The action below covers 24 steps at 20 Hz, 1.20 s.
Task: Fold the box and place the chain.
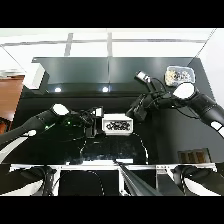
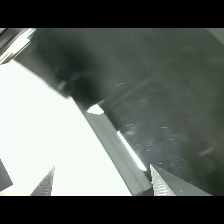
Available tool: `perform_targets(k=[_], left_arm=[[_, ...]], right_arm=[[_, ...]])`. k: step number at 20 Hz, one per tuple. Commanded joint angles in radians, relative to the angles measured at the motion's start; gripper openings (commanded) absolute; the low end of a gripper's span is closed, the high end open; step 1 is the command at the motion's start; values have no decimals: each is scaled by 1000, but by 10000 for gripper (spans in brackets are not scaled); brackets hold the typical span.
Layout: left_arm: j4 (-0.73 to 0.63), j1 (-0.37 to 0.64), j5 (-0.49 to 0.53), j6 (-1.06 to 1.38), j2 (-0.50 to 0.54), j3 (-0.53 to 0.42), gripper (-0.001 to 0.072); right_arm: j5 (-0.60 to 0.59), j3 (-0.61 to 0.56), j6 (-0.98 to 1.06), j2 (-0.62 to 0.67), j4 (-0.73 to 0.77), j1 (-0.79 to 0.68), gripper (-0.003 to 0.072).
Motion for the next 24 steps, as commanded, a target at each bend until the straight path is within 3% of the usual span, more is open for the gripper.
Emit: perform_targets(k=[1,14,15,16,19,24], left_arm=[[-1,0,1,0,0,0,349],[-1,0,2,-1,0,0,350],[-1,0,2,-1,0,0,350],[-1,0,2,-1,0,0,349],[-1,0,2,-1,0,0,350],[-1,0,2,-1,0,0,350]], right_arm=[[55,2,-214,0,-28,12,703],[22,-43,-327,-42,-37,84,701],[21,-43,-326,-42,-37,84,617],[21,-43,-323,-42,-36,84,461],[21,-43,-293,-41,-33,84,286],[38,-43,-272,-41,-34,84,257]])
